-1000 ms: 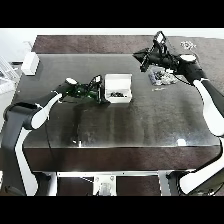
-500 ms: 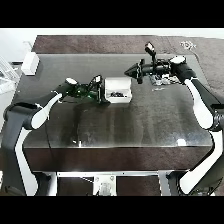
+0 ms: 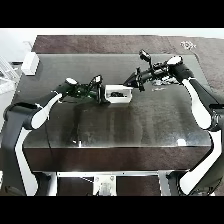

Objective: Fold the box and place the chain.

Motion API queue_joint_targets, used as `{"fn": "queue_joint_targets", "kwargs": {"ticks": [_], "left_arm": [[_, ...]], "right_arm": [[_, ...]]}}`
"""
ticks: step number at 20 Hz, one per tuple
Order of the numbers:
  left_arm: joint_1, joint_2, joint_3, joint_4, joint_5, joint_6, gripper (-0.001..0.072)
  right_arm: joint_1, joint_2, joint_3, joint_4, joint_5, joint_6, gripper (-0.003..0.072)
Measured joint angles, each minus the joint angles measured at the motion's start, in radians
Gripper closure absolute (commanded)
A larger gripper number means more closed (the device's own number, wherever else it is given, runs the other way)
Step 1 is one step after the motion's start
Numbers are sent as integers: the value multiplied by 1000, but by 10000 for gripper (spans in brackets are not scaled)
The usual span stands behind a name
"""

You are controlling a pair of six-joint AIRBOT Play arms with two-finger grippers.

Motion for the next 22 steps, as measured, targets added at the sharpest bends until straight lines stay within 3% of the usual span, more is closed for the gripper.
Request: {"fn": "queue_joint_targets", "kwargs": {"ticks": [2,4,22], "left_arm": [[0,0,0,0,0,0,226],[0,0,0,0,0,0,226],[0,0,0,0,0,0,226]], "right_arm": [[9,0,0,-3,6,2,510],[22,0,0,-5,-2,1,457],[61,-5,0,-57,-82,-39,471]]}}
